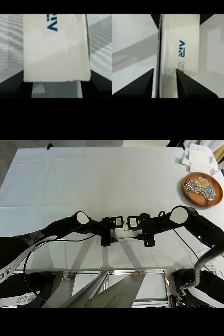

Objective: Fold the box and place the chain.

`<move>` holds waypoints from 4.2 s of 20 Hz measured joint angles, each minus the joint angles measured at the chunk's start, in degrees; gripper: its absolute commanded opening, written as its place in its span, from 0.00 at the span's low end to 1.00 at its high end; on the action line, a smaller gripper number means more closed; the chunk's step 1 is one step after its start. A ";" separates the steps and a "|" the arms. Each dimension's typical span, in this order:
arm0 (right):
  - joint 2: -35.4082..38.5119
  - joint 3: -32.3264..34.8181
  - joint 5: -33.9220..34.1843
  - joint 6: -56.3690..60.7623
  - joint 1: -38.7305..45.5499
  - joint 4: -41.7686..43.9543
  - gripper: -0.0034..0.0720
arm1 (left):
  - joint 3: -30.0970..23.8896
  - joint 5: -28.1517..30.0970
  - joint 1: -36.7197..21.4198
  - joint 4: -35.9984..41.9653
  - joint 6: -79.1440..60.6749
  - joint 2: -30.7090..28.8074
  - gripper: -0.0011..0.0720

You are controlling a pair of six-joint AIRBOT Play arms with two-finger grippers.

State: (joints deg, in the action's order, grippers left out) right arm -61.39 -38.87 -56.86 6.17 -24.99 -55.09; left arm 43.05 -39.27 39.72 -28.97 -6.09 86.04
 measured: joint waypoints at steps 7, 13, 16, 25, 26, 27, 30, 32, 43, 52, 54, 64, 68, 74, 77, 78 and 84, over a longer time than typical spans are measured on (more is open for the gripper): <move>4.20 0.02 1.22 -0.02 0.00 5.51 0.06 | 0.00 -0.02 0.00 0.00 0.02 0.00 0.39; 3.19 5.03 3.41 -0.07 0.00 16.65 0.06 | 0.00 0.00 0.00 0.00 0.04 0.00 0.39; 2.49 7.58 6.67 -0.09 0.00 19.19 0.06 | 0.00 0.00 0.00 0.00 0.04 0.00 0.39; 2.12 9.09 11.67 0.09 0.00 23.32 0.06 | 0.00 0.00 0.00 0.00 0.04 0.00 0.39; 2.12 9.18 11.50 0.07 0.00 22.91 0.06 | 0.00 0.00 0.00 0.00 0.04 0.00 0.39; 2.12 9.25 11.02 0.04 0.00 22.49 0.06 | 0.00 0.00 0.00 0.00 0.04 0.00 0.39; 2.12 10.03 10.38 -0.02 0.00 21.86 0.06 | 0.00 0.00 0.00 -0.04 0.00 0.00 0.39; 2.10 10.91 10.32 -0.09 0.00 21.68 0.06 | 0.00 0.00 0.00 -0.15 -0.02 0.00 0.39; -1.62 12.37 10.73 -0.17 0.04 20.68 0.06 | -0.02 0.00 0.02 -0.09 -0.02 0.00 0.39; 9.92 12.07 12.07 0.74 0.00 19.78 0.06 | -0.02 -0.04 0.02 0.17 0.17 0.00 0.39; 15.15 11.61 12.41 6.08 0.00 18.43 0.06 | -0.02 -0.04 0.02 0.17 0.15 0.00 0.39; 25.29 11.04 -16.00 70.42 9.64 -24.22 0.07 | -0.02 -0.02 0.02 0.02 0.09 0.00 0.39; 25.66 11.15 -21.86 79.56 12.50 -29.46 0.07 | 0.00 -0.02 0.02 0.02 0.09 0.00 0.39; 25.75 11.15 -23.21 83.01 13.42 -31.32 0.07 | 0.00 -0.02 0.02 0.02 0.07 0.00 0.39; 25.75 11.15 -22.91 83.56 13.53 -31.36 0.07 | -0.02 -0.02 0.02 0.02 0.07 0.00 0.39; 25.75 11.15 -22.82 83.62 13.53 -31.34 0.07 | -0.02 -0.02 0.02 0.02 0.07 0.00 0.39; 25.75 11.17 -22.69 83.82 13.53 -31.41 0.07 | -0.02 -0.02 0.02 0.02 0.07 0.00 0.39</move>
State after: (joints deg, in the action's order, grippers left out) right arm -35.64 -27.70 -79.55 90.00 -11.46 -86.50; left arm 43.03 -39.29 39.75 -28.95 -6.02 86.04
